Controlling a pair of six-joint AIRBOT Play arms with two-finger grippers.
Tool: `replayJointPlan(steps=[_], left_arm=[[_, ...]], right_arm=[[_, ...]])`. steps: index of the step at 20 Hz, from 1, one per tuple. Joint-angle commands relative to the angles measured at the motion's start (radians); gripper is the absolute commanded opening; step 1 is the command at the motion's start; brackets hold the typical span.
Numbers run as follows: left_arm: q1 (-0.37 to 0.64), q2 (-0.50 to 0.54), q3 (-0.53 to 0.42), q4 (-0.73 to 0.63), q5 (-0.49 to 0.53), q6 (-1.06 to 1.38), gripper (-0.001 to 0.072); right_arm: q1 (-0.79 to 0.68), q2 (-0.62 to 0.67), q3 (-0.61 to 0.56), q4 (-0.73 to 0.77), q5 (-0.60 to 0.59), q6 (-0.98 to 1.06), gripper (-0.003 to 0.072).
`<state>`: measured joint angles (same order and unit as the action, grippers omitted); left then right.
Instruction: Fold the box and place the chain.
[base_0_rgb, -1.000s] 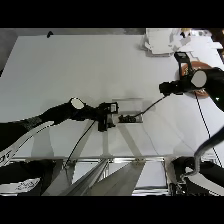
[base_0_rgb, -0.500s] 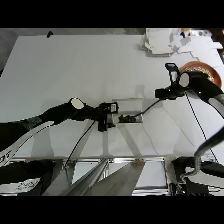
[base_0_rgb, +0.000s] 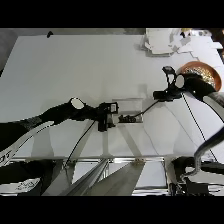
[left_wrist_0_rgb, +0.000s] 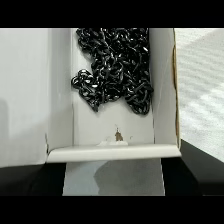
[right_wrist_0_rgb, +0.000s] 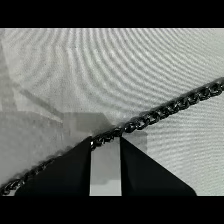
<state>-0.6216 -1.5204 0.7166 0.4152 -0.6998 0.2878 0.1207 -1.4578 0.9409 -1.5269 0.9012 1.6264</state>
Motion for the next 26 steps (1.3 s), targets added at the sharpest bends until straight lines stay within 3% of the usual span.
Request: replayJointPlan(steps=[1,3,7,12,19,26], left_arm=[[0.001,0.001,0.0,0.0,0.0,0.0,0.0272],[0.001,0.001,0.0,0.0,0.0,0.0,0.0272],[0.001,0.001,0.0,0.0,0.0,0.0,0.0272],[0.001,0.001,0.0,0.0,0.0,0.0,0.0272],[0.001,0.001,0.0,0.0,0.0,0.0,0.0272],[0.001,0.001,0.0,0.0,0.0,0.0,0.0272]], right_arm=[[0.0,-0.011,0.0,0.0,0.004,0.0,0.0152],[0.0,-0.011,0.0,0.0,0.021,-0.007,0.0021],[0.001,0.04,0.0,0.01,0.087,-0.082,0.002],[0.058,0.296,0.0,0.06,0.172,-0.159,0.002],[0.257,0.664,0.0,0.2,0.208,-0.157,0.0021],[0.479,0.801,0.0,0.229,0.205,-0.06,0.0021]])
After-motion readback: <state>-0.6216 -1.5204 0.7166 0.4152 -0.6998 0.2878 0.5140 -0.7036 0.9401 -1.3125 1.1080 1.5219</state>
